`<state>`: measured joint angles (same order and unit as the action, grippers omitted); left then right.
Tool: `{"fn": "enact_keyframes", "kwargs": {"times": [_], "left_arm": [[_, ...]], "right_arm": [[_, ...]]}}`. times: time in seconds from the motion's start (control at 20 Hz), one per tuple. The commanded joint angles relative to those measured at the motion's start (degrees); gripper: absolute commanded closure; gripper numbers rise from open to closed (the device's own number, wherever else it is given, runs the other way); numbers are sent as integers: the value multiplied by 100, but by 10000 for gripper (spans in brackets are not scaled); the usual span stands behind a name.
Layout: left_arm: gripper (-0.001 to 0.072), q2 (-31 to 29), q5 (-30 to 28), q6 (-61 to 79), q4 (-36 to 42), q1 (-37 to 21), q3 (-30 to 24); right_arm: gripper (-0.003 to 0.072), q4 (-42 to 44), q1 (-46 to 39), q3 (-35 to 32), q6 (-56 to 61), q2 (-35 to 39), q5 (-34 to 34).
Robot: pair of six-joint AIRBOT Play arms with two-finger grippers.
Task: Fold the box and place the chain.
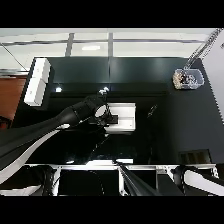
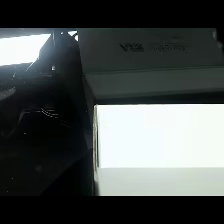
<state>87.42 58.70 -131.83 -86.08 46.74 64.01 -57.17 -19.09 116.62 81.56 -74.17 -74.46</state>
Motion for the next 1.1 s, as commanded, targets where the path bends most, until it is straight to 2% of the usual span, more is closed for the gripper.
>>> {"fn": "enact_keyframes", "kwargs": {"times": [0.0, 0.3, 0.4, 0.65, 1.05], "left_arm": [[683, 0, 2, 2, 2, 0, 2], [683, 0, 0, 2, 0, 0, 2], [683, 0, 7, 2, 0, 0, 2], [683, 0, 4, 2, 0, 0, 2], [683, 0, 2, 2, 0, 0, 2]], "right_arm": [[678, 1032, 138, -20, -264, 564, -551], [677, 1333, 992, -990, -273, 1353, -1351], [676, 1364, 1414, -1163, -273, 1392, -1797], [676, 1405, 2275, -1272, -295, 1360, -1801], [676, 1921, 2758, -1777, -304, 1246, -1722]]}}
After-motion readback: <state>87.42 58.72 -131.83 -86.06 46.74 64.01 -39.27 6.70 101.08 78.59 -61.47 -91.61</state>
